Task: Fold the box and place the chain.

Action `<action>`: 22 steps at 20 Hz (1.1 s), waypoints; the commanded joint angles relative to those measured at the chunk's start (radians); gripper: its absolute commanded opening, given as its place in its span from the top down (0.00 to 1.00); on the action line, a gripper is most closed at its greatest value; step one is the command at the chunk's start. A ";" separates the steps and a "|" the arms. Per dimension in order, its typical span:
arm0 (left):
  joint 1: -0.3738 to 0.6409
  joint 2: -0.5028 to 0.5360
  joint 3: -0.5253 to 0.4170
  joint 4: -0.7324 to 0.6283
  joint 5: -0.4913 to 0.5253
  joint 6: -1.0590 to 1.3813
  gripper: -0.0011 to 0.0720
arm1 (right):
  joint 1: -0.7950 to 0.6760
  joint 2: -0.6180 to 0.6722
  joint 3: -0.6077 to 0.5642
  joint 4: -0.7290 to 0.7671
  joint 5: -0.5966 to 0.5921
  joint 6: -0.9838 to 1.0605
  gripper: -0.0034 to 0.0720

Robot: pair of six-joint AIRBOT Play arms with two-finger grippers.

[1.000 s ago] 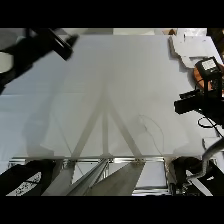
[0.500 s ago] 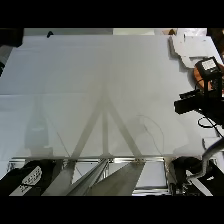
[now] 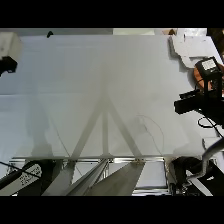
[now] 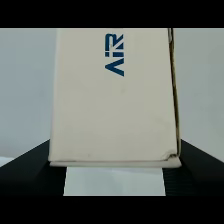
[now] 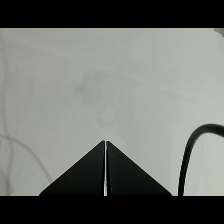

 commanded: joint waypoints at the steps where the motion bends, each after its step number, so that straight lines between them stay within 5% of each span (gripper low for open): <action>1: 0.012 -0.130 -0.038 0.027 0.030 -0.003 0.98 | 0.000 0.001 0.000 0.000 0.000 0.000 0.93; 7: 0.012 -0.351 -0.049 0.031 0.139 0.023 0.98 | 0.000 0.001 0.000 0.000 0.000 0.000 0.93; 12: 0.014 -0.412 -0.049 0.032 0.155 0.084 0.96 | 0.000 0.001 0.000 0.000 0.000 0.000 0.93; 13: 0.014 -0.411 -0.049 0.032 0.158 0.084 0.86 | 0.000 0.001 0.000 0.000 0.000 0.000 0.93; 15: 0.015 -0.407 -0.049 0.034 0.153 0.084 0.26 | 0.000 0.001 0.000 0.000 0.000 0.000 0.93; 16: 0.015 -0.404 -0.049 0.034 0.140 0.085 0.13 | 0.000 0.001 0.000 0.000 0.000 0.000 0.93; 22: 0.015 -0.302 -0.049 0.122 0.077 0.086 0.02 | 0.000 0.001 0.000 0.000 0.000 0.000 0.93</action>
